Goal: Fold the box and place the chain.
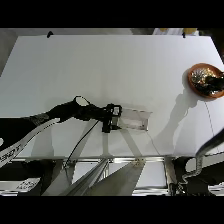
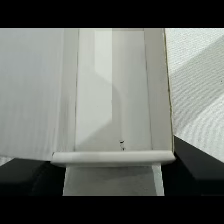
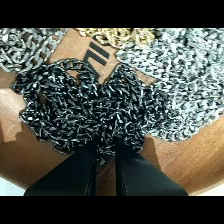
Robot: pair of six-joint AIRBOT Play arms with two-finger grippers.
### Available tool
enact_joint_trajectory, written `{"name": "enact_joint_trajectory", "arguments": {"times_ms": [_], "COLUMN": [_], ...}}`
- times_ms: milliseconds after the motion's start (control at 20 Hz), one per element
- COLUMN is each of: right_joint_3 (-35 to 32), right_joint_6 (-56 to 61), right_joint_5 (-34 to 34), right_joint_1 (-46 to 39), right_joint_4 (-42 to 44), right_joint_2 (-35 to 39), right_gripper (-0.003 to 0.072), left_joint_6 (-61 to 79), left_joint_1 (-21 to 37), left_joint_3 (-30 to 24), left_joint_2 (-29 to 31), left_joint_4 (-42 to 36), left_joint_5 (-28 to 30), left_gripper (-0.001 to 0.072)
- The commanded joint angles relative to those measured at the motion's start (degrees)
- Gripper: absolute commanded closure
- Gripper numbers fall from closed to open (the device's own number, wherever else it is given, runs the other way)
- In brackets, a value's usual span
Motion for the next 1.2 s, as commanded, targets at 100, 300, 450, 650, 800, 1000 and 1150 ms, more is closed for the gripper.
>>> {"name": "enact_joint_trajectory", "arguments": {"times_ms": [100,300,450,650,800,1000,1150], "right_joint_3": [-0.1,-0.1,-0.1,-0.1,-0.1,-0.1,-0.1], "right_joint_6": [-0.5,-0.5,-0.5,-1.7,-2.1,-2.1,-2.1], "right_joint_5": [0.5,2.0,2.4,3.6,6.4,10.5,14.1], "right_joint_1": [0.0,0.0,0.0,0.0,0.5,4.7,9.9], "right_joint_4": [0.8,0.8,2.5,10.5,15.2,15.4,15.4], "right_joint_2": [-1.1,-0.3,4.5,16.1,26.1,39.3,46.7], "right_gripper": [0.0579,0.067,0.067,0.067,0.067,0.067,0.067], "left_joint_6": [0.0,0.0,0.0,0.0,0.0,0.0,0.0], "left_joint_1": [0.0,0.0,0.0,0.0,0.0,0.0,0.0], "left_joint_3": [0.0,0.0,0.0,0.0,0.0,0.0,0.0], "left_joint_2": [0.0,0.0,0.0,0.0,0.0,0.0,0.0], "left_joint_4": [0.0,0.0,0.0,0.0,0.0,0.0,0.0], "left_joint_5": [0.0,0.0,0.0,0.0,0.0,0.0,0.0], "left_gripper": [0.0695,0.0695,0.0695,0.0695,0.0695,0.0695,0.0695]}}
